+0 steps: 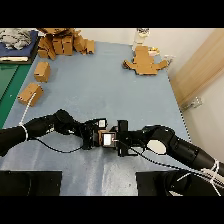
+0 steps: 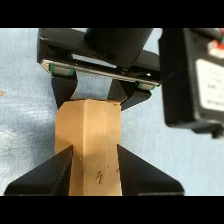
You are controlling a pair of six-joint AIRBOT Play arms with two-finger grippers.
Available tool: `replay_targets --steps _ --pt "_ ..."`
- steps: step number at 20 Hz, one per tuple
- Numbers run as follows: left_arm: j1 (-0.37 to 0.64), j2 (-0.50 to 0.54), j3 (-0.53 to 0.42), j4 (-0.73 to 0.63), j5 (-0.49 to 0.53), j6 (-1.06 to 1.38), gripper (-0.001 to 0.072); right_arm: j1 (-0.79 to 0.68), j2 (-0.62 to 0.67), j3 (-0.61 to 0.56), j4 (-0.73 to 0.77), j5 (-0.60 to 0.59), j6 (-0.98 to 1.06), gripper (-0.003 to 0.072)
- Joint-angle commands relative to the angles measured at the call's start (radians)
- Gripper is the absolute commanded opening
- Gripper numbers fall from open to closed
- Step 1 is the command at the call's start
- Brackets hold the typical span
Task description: Fold the box.
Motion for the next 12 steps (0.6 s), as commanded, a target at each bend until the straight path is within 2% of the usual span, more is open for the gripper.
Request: replay_targets --steps 1,4,5,6,12 --pt "0.000 0.000 0.001 0.000 0.000 0.000 0.0470 0.003 0.002 0.003 -0.027 -0.002 0.004 0.0285" --pt "0.000 0.000 0.001 0.000 0.000 0.000 0.0470 0.002 0.001 0.004 -0.048 -0.011 0.032 0.0282" --pt "0.000 0.000 0.001 0.000 0.000 0.000 0.0470 0.003 0.001 0.004 -0.060 -0.011 0.044 0.0247" --pt "0.000 0.000 0.001 0.000 0.000 0.000 0.0470 0.003 0.002 0.004 -0.066 -0.010 0.045 0.0166" --pt "0.000 0.000 0.001 0.000 0.000 0.000 0.0470 0.003 0.002 0.018 -0.066 -0.005 0.045 0.0163"
